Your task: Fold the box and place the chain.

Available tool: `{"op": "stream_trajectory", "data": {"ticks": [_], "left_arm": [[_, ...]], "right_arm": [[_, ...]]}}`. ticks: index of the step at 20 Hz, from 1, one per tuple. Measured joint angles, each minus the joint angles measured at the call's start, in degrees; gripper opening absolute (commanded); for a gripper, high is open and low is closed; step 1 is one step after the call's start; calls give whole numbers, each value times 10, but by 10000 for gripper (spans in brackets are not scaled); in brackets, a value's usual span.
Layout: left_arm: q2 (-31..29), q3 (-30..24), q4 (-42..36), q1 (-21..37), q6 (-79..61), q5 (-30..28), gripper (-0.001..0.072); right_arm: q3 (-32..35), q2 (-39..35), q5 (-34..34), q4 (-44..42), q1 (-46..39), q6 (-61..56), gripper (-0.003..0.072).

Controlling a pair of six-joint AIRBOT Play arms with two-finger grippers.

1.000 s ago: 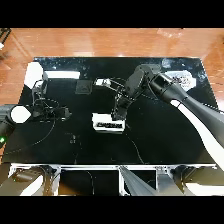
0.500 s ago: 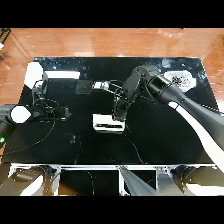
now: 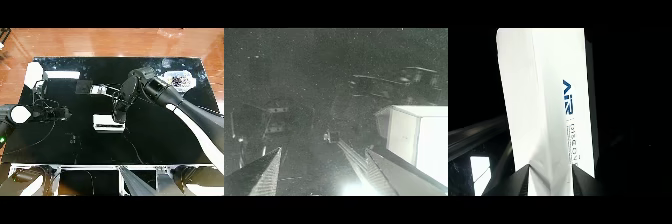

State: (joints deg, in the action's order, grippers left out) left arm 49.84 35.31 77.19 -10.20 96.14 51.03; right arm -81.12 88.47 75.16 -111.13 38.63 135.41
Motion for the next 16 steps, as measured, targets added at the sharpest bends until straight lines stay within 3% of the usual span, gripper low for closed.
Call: {"op": "stream_trajectory", "data": {"ticks": [1,2,16], "left_arm": [[0,0,1,0,0,0,621],[0,0,1,0,0,0,621],[0,0,1,0,-2,1,620]], "right_arm": [[0,0,0,1,0,-1,293],[0,0,0,1,0,-1,189],[0,0,0,3,2,-4,186]]}}
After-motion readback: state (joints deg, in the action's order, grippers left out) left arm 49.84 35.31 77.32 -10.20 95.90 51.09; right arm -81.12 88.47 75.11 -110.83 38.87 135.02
